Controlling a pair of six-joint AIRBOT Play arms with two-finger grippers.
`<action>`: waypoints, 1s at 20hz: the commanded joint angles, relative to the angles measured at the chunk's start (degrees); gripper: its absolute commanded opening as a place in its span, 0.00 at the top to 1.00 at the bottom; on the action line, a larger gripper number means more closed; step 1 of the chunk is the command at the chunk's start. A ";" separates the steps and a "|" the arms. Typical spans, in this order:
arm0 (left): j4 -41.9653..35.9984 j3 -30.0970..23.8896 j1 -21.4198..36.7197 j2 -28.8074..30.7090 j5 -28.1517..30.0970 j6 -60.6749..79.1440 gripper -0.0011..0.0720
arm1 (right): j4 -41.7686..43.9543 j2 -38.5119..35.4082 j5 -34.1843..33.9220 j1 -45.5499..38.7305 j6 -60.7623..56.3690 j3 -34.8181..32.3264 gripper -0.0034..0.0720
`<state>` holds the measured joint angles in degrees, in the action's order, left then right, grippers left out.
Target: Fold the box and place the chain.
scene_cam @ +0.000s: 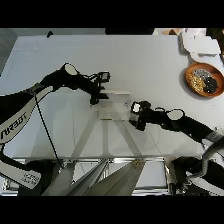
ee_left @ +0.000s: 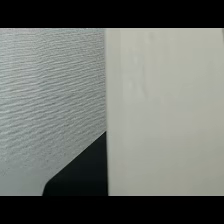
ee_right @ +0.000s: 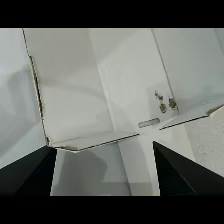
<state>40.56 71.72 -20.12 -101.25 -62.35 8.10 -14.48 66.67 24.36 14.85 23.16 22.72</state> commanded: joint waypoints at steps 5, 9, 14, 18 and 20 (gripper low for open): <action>0.00 0.07 0.02 -0.04 -0.02 0.02 0.97 | 5.42 -1.73 -2.82 0.02 -4.42 0.00 0.07; 0.00 0.07 0.02 -0.04 -0.02 0.02 0.97 | 5.27 -4.42 -8.52 0.00 -10.80 0.02 0.07; 0.02 0.07 0.02 -0.04 -0.02 0.02 0.97 | 5.27 -4.50 -5.42 -0.15 -5.22 0.02 0.07; 0.00 0.07 0.02 -0.04 -0.02 0.02 0.97 | 5.29 -2.91 -1.25 -3.98 -1.33 0.22 0.07; 0.00 0.07 0.02 -0.04 -0.02 0.02 0.97 | 5.29 -2.73 2.16 -5.35 1.05 1.11 0.07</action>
